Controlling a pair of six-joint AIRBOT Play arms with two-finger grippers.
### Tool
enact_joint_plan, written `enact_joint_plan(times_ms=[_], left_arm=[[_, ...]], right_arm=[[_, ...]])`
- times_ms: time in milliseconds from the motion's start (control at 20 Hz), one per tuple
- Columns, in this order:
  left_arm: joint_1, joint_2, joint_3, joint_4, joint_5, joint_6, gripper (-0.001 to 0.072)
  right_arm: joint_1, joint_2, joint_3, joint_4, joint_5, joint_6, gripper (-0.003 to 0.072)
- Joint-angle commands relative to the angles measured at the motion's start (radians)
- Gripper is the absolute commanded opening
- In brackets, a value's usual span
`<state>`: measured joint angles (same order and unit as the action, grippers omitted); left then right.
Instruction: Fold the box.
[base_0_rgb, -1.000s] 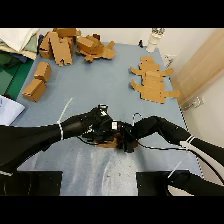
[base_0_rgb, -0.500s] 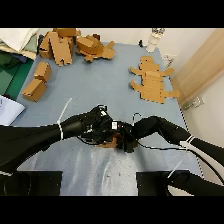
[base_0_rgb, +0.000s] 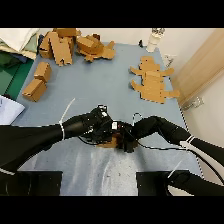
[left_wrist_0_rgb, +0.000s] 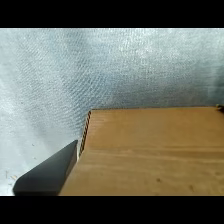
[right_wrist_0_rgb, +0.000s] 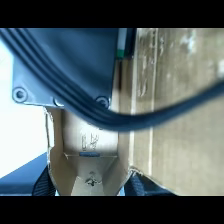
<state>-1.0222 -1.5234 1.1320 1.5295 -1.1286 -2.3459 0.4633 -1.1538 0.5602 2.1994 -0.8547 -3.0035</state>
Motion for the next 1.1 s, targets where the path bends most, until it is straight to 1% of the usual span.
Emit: enact_joint_plan(times_ms=[0, 50, 100, 1000, 1050], left_arm=[[-0.001, -0.003, 0.001, 0.016, 0.003, 0.000, 0.0282], [-0.001, -0.003, 0.001, 0.020, 0.003, 0.000, 0.0211], [-0.001, -0.003, 0.001, 0.020, 0.004, 0.007, 0.0017], [-0.001, -0.003, 0.002, 0.016, 0.000, 0.008, 0.0016], [-0.001, -0.003, 0.002, 0.016, 0.000, 0.008, 0.0030]], right_arm=[[0.000, 0.000, 0.001, 0.000, 0.000, 0.000, 0.0462], [0.000, 0.000, 0.001, 0.000, 0.000, 0.000, 0.0463], [0.000, 0.000, 0.001, 0.000, 0.000, 0.000, 0.0463], [0.000, 0.000, 0.001, 0.000, 0.000, 0.000, 0.0463], [0.000, 0.000, 0.001, 0.000, 0.000, 0.000, 0.0463]])
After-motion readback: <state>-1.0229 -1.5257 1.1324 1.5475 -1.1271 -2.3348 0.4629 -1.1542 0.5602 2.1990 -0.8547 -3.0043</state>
